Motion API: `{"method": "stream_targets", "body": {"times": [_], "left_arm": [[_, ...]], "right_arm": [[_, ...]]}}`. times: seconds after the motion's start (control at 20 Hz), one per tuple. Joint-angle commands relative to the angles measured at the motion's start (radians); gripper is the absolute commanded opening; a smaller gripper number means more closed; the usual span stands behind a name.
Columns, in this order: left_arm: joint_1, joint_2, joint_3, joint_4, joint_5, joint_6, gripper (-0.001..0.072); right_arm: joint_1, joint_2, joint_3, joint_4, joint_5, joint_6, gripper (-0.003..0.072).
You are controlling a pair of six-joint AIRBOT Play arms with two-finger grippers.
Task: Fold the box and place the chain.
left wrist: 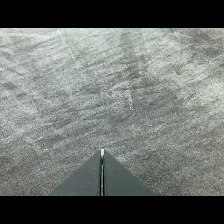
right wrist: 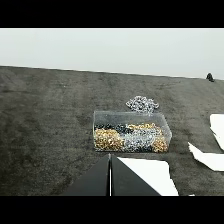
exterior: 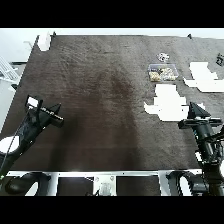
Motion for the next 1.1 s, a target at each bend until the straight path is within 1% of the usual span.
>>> {"method": "stream_targets", "body": {"times": [0.0, 0.35, 0.4, 0.45, 0.5, 0.55, 0.6, 0.65, 0.7, 0.8, 0.95, 1.05], "left_arm": [[0.0, 0.001, 0.0, 0.0, 0.0, 0.0, 0.002], [0.0, 0.001, 0.0, 0.0, 0.0, 0.0, 0.002], [0.0, 0.001, 0.0, 0.0, 0.0, 0.0, 0.002], [0.0, 0.001, 0.0, 0.0, 0.0, 0.0, 0.002], [0.0, 0.001, 0.0, 0.0, 0.0, 0.0, 0.002], [0.0, 0.001, 0.0, 0.0, 0.0, 0.0, 0.002], [0.0, 0.001, 0.0, 0.0, 0.0, 0.0, 0.002], [0.0, 0.001, 0.0, 0.0, 0.0, 0.0, 0.002], [0.0, 0.001, 0.0, 0.0, 0.0, 0.0, 0.002], [0.0, 0.001, 0.0, 0.0, 0.0, 0.0, 0.002], [0.0, 0.001, 0.0, 0.0, 0.0, 0.0, 0.002], [0.0, 0.001, 0.0, 0.0, 0.0, 0.0, 0.002]], "right_arm": [[0.0, 0.0, -0.001, 0.0, 0.0, 0.0, 0.0008], [0.0, 0.0, 0.015, -0.001, -0.005, -0.008, 0.0009], [0.0, 0.0, 0.034, -0.001, -0.03, -0.042, 0.0009], [0.0, -0.005, 0.059, -0.001, -0.094, -0.082, 0.0009], [-0.001, -0.022, 0.096, -0.001, -0.19, -0.106, 0.0077], [-0.006, -0.051, 0.135, -0.011, -0.258, -0.111, 0.0177], [-0.022, -0.096, 0.177, -0.035, -0.28, -0.118, 0.0177], [-0.043, -0.148, 0.217, -0.05, -0.277, -0.117, 0.0184], [-0.068, -0.217, 0.262, -0.052, -0.268, -0.117, 0.0201], [-0.119, -0.375, 0.346, -0.053, -0.212, -0.117, 0.0201], [-0.233, -0.642, 0.472, -0.053, -0.018, -0.111, 0.0201], [-0.327, -0.803, 0.525, -0.053, 0.104, -0.058, 0.0196]]}}
